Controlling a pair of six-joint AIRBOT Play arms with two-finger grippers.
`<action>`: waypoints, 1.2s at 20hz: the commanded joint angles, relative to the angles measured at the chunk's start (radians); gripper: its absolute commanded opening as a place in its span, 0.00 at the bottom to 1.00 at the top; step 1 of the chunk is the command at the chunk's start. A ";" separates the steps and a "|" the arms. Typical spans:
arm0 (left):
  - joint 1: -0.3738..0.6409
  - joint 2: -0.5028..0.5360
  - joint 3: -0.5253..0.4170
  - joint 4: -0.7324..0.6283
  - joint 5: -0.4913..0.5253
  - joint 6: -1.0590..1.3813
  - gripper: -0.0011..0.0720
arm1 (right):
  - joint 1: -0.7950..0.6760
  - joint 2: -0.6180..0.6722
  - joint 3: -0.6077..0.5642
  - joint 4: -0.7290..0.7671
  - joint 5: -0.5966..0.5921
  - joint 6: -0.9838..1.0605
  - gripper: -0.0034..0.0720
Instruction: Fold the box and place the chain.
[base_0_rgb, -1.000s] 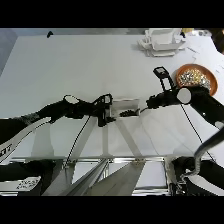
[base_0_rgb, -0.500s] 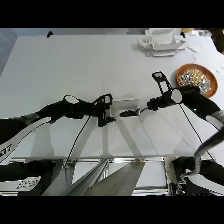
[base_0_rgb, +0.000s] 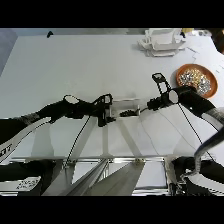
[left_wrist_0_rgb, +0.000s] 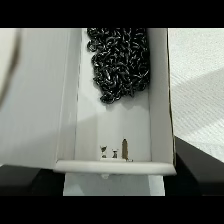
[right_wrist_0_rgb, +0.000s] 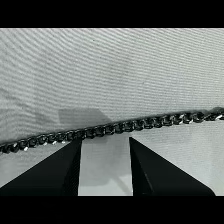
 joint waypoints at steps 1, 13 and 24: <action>0.000 0.001 0.001 0.000 0.000 0.000 0.36 | 0.000 -0.002 0.000 -0.003 -0.011 0.003 0.43; 0.000 0.001 0.001 0.000 0.000 0.000 0.36 | 0.000 -0.029 -0.002 0.008 -0.008 0.003 0.39; 0.000 0.001 0.001 0.000 0.000 0.000 0.36 | 0.000 0.095 -0.002 0.008 0.028 -0.026 0.06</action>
